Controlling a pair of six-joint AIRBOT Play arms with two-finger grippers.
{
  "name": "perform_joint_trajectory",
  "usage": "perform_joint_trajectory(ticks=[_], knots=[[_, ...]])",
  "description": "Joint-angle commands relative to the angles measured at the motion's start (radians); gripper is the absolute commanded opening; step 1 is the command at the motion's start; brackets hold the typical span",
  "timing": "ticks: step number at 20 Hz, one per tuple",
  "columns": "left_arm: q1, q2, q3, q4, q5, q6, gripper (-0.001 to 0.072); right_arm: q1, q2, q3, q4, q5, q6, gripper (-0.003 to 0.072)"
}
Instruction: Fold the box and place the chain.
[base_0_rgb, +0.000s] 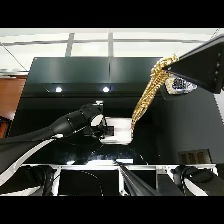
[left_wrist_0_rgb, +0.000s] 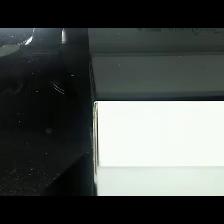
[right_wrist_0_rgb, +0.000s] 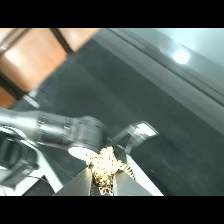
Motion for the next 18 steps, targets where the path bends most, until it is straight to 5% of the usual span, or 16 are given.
perform_joint_trajectory(ticks=[1,11,15,18], knots=[[0.001,0.000,0.000,0.000,0.000,0.000,0.0027,0.001,0.001,0.000,0.136,-0.048,-0.026,0.0003],[0.001,0.000,0.000,0.000,0.000,0.000,0.0026,0.000,0.000,0.000,0.215,-0.237,-0.063,0.0003],[0.001,0.000,0.000,0.000,0.000,0.000,0.0026,0.000,-0.001,0.000,0.188,-0.218,-0.062,0.0004],[0.001,0.000,0.000,0.000,0.000,0.000,0.0026,0.001,-0.012,-0.004,0.113,-0.093,-0.047,0.0004]])
